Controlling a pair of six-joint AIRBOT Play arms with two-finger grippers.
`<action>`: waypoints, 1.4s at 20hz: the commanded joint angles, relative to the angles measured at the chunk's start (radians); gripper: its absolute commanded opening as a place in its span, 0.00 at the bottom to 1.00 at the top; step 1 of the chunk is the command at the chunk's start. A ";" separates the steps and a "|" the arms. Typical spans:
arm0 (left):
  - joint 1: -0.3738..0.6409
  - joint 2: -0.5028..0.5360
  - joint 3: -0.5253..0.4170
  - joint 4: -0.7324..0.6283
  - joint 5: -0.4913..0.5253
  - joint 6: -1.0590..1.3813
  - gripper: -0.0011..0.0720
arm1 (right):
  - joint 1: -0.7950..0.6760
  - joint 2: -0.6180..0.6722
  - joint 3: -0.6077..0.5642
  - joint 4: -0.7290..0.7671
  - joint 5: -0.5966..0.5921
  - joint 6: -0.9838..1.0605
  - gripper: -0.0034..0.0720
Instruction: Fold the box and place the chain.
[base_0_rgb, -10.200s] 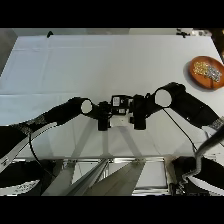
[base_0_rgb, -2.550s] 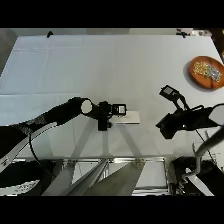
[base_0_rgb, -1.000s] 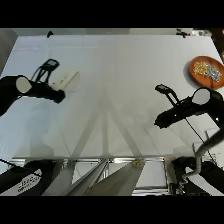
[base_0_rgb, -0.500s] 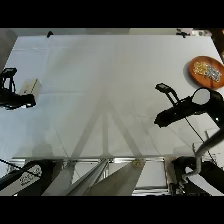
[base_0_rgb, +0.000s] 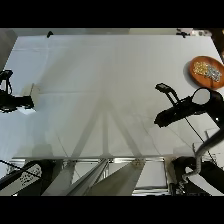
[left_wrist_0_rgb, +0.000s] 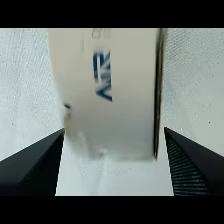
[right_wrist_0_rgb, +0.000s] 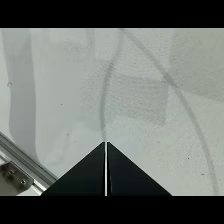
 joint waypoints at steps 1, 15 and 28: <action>0.002 0.000 -0.001 0.001 -0.024 0.002 0.98 | -0.001 -0.001 0.001 0.000 0.000 0.000 0.07; 0.000 0.072 -0.064 -0.048 -0.156 -0.029 0.64 | -0.001 -0.001 0.001 0.000 0.014 0.035 0.07; -0.001 0.595 -0.398 -0.224 -0.274 -0.026 0.64 | -0.001 -0.001 0.001 0.011 -0.036 0.045 0.07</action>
